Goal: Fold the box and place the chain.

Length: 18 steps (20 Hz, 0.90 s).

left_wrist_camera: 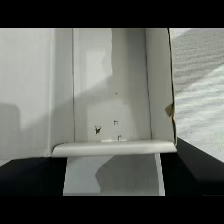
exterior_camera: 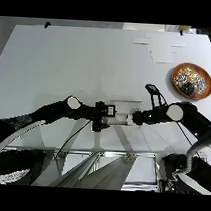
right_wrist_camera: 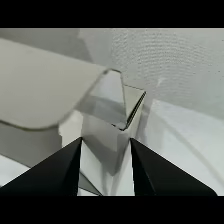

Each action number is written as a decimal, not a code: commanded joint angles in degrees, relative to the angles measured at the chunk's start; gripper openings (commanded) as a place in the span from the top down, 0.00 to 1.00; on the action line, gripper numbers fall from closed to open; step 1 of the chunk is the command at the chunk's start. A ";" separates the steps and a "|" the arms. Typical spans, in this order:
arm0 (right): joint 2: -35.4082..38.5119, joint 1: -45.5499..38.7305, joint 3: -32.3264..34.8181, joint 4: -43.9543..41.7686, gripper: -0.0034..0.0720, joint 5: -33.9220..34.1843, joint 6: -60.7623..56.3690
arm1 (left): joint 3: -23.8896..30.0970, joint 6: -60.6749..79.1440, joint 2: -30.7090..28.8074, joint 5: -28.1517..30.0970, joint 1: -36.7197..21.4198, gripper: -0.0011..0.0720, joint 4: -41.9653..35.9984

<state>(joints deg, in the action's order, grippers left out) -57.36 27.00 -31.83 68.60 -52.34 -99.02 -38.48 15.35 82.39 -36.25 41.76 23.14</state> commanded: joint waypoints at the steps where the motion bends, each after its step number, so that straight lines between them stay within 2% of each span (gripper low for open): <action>1: -5.05 6.71 -3.30 5.92 0.51 0.09 -12.17 | 0.02 0.07 -0.04 0.02 0.02 0.80 0.02; 3: -6.91 9.22 -4.57 10.82 0.58 -0.17 -18.78 | 0.02 0.07 -0.04 0.00 0.02 0.80 0.02; 6: -10.10 11.10 -6.71 17.44 0.59 -3.23 -29.64 | 0.02 0.07 -0.04 0.00 0.02 0.80 0.04; 12: -13.79 12.87 -8.09 18.51 0.62 -4.94 -30.21 | 0.00 0.07 -0.04 0.02 0.02 0.80 0.02; 14: -14.01 12.87 -8.09 19.45 0.70 -5.46 -30.23 | 0.02 0.07 -0.04 0.02 0.02 0.80 0.02; 18: -14.01 12.87 -8.09 20.13 0.93 -5.53 -30.16 | 0.02 0.07 -0.04 0.02 0.02 0.80 0.02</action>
